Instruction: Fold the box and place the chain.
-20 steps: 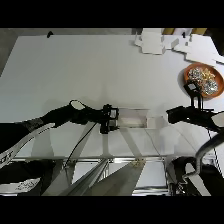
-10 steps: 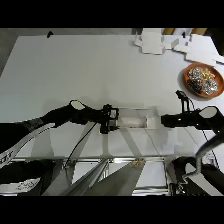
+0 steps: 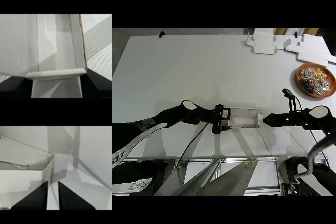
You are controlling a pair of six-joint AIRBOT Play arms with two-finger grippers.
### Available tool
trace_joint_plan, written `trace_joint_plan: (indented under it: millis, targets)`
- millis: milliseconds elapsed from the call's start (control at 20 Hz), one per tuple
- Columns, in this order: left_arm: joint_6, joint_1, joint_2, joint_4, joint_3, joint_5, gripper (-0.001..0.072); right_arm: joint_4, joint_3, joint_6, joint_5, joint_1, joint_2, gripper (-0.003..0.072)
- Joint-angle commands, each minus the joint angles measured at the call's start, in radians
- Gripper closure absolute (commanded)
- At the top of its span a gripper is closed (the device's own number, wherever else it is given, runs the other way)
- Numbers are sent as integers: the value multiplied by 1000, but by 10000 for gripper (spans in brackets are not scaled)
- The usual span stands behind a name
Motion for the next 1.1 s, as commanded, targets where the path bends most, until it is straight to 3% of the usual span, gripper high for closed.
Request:
trace_joint_plan:
  millis: [0, 100, 200, 350, 600, 800, 1050]
  targets:
    - [0, 0, -1, 0, 0, 0, 438, 73, 0, -14, 55, 3, 34, 485]
    - [0, 0, -1, 0, 0, 0, 438, 73, 0, -14, 67, 3, 34, 481]
    - [0, 0, -1, 0, 0, 0, 438, 74, 0, -14, 69, 3, 34, 416]
    - [0, 0, -1, 0, 0, 0, 438, 74, 0, -14, 71, 5, 34, 409]
    - [0, 0, -1, 0, 0, 0, 438, 29, 11, 69, -52, 162, 34, 389]
    - [0, 0, -1, 0, 0, 0, 438, -238, 88, 420, -160, 330, 34, 389]
    - [0, 0, -1, 0, 0, 0, 438, -479, 150, 751, -169, 444, 14, 391]
